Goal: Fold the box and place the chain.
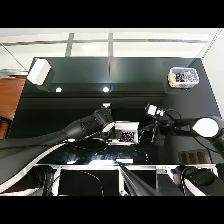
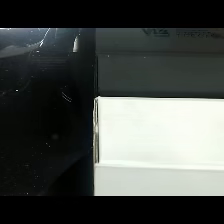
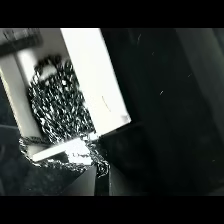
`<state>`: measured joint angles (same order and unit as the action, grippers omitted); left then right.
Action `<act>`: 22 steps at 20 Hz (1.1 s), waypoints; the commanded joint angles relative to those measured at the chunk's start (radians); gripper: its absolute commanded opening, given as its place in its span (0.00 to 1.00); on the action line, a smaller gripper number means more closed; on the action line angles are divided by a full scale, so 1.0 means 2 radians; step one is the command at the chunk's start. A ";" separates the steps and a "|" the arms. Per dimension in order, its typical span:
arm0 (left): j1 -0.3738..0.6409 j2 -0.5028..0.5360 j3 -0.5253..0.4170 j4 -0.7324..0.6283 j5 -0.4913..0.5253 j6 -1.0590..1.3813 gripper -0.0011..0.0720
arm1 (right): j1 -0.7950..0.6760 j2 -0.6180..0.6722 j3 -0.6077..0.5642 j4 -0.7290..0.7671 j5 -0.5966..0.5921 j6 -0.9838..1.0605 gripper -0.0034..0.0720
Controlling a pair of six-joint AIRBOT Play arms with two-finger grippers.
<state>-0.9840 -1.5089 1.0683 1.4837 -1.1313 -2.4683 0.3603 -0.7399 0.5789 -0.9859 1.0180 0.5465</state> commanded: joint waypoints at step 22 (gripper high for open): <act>0.019 0.012 0.035 -0.013 -0.022 0.027 0.66 | -0.051 0.013 0.034 0.034 0.012 0.092 0.63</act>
<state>-0.9527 -1.4979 1.1122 1.4555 -1.1481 -2.4435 0.2661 -0.7143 0.6468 -0.9131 1.0397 0.7238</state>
